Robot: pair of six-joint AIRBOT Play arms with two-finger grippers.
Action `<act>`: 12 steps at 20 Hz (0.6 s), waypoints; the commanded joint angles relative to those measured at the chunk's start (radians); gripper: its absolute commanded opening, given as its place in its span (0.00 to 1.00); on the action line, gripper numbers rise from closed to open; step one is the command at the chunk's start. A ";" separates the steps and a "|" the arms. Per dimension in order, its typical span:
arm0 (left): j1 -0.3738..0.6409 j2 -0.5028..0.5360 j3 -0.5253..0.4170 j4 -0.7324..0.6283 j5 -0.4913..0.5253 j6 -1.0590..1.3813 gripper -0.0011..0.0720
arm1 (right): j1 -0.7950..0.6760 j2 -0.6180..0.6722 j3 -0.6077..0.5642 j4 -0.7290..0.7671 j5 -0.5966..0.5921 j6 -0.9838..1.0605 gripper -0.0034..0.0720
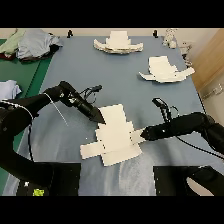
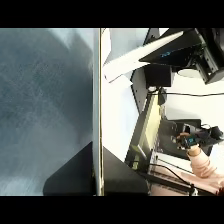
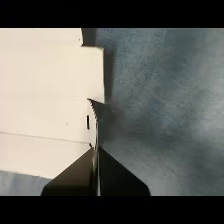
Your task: Fold the box.
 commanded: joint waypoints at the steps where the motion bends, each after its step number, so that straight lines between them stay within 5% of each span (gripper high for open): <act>1: 0.000 0.000 0.001 -0.013 0.000 0.029 0.04 | 0.000 0.000 0.001 -0.035 0.007 0.002 0.28; 7: -0.023 0.053 0.022 -0.013 0.010 0.252 0.03 | 0.000 -0.001 0.028 -0.449 0.030 0.276 0.29; 9: -0.034 0.090 0.021 -0.010 0.032 0.324 0.03 | 0.000 -0.001 0.039 -0.554 0.039 0.369 0.52; 12: -0.075 0.158 0.021 -0.007 0.146 0.422 0.03 | -0.001 -0.001 0.071 -0.621 0.059 0.478 0.53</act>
